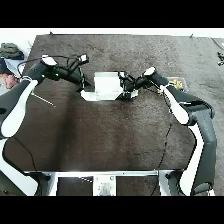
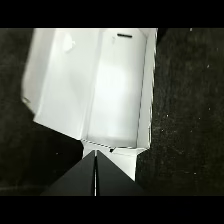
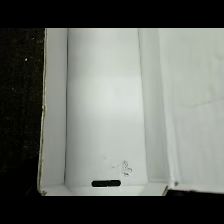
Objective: Fold the box and place the chain.
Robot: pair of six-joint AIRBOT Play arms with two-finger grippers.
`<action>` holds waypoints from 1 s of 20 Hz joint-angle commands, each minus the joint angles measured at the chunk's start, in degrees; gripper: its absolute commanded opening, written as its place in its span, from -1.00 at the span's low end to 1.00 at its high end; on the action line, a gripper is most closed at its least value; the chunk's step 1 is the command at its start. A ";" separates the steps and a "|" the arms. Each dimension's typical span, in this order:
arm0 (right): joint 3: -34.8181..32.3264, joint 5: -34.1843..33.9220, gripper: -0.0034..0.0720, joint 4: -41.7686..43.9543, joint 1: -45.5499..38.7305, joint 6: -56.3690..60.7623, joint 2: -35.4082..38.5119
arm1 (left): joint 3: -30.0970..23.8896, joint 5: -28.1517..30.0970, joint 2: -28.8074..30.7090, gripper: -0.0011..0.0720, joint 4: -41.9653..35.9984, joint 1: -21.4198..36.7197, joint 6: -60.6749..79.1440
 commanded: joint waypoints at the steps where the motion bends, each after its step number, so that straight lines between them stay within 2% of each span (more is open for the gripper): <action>1: 0.04 -0.02 -0.46 0.00 -0.02 -0.02 -0.02 | -0.35 1.44 4.70 -0.95 4.76 0.35 -11.69; 2: 0.04 -0.02 -0.46 0.02 -0.02 -0.02 -0.02 | -0.66 2.49 5.90 -0.96 6.58 0.35 -16.26; 5: 0.04 -0.04 -0.46 0.00 -0.02 -0.02 -0.02 | -4.72 13.35 6.73 -0.95 5.95 2.05 -30.01; 6: 0.04 -0.02 -0.46 0.00 -0.02 -0.02 -0.02 | -5.92 13.88 6.64 -0.95 5.38 3.19 -34.01; 9: 0.04 -0.02 -0.46 0.02 -0.02 -0.02 -0.02 | -8.72 8.55 6.64 -0.95 2.23 7.21 -37.92; 12: 0.04 -0.02 -0.46 0.00 -0.02 -0.02 -0.02 | -11.58 7.52 6.64 -0.95 0.76 10.25 -43.60; 14: 0.04 -0.02 -0.46 0.02 -0.02 -0.04 -0.02 | -12.83 5.75 6.62 -0.95 0.68 10.56 -45.35; 17: 0.04 -0.02 -0.46 0.02 -0.02 -0.02 -0.02 | -14.75 6.80 5.92 -0.94 -0.26 9.20 -45.97; 20: 0.04 -0.02 -0.46 0.00 -0.02 -0.02 -0.02 | -14.75 6.40 2.49 -0.94 -3.76 8.50 -46.16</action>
